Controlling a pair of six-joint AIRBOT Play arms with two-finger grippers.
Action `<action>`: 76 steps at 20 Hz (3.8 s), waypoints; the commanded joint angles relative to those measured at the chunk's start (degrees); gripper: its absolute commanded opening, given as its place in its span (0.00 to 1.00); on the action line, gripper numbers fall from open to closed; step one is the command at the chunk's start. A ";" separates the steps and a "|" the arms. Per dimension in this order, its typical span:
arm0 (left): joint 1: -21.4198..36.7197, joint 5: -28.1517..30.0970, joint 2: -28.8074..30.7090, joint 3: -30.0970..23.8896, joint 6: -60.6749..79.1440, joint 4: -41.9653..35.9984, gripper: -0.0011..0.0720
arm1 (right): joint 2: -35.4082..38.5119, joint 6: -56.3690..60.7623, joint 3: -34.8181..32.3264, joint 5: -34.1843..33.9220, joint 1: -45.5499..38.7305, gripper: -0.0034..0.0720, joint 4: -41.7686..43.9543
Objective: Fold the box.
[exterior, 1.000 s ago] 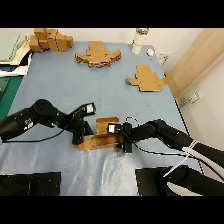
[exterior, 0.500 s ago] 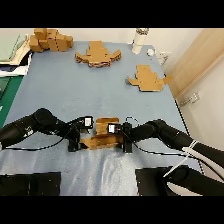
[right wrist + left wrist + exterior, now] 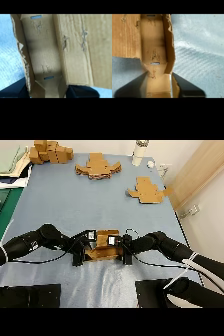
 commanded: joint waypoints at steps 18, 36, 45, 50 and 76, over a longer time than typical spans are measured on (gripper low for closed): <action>-1.97 4.28 -3.80 -0.09 6.56 -11.65 0.16 | -0.02 0.02 -0.02 0.02 0.00 0.71 0.02; -2.32 5.53 -4.72 -0.39 7.50 -15.50 0.82 | -0.02 0.00 -0.02 0.02 0.00 0.71 0.02; -1.18 2.99 -0.04 -0.33 -6.32 -6.78 0.03 | -0.02 0.00 -0.02 0.02 0.00 0.71 0.02; -1.09 -1.75 11.04 -0.33 -41.64 17.38 0.03 | -0.02 0.02 -0.02 0.02 0.00 0.71 0.02; -2.03 7.13 4.04 -4.98 -71.41 3.78 0.03 | -0.02 0.00 -0.02 0.00 0.00 0.71 0.00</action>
